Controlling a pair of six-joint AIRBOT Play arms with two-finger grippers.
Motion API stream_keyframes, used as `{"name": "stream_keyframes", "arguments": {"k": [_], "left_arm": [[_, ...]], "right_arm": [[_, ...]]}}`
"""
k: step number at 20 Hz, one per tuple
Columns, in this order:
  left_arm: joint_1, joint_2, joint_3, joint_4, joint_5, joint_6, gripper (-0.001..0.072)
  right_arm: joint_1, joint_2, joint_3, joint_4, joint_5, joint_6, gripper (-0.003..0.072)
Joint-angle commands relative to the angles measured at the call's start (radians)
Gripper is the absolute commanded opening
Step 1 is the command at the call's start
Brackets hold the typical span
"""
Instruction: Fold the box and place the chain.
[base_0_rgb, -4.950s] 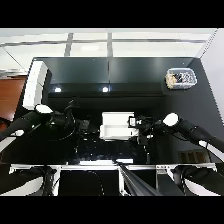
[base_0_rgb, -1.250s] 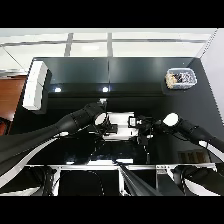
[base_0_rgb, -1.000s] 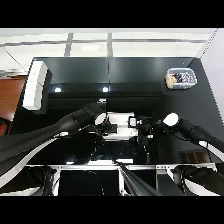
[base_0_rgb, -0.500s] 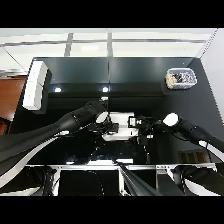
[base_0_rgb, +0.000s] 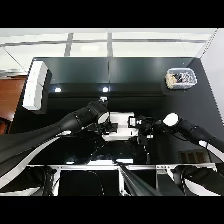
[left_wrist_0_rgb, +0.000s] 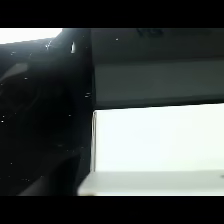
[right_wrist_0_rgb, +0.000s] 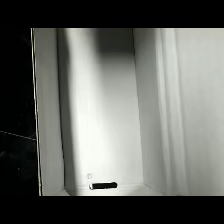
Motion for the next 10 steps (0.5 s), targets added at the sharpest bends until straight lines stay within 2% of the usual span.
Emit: {"name": "stream_keyframes", "arguments": {"k": [1, 10], "left_arm": [[-0.002, -0.003, 0.001, -0.015, 0.014, -0.005, 0.0026], [-0.002, -0.003, 0.001, -0.014, 0.011, -0.005, 0.0027]], "right_arm": [[0.0, 0.0, 0.001, 0.0, 0.001, 0.0, 0.0132], [0.0, 0.0, 0.001, 0.0, 0.001, 0.0, 0.0132]]}}
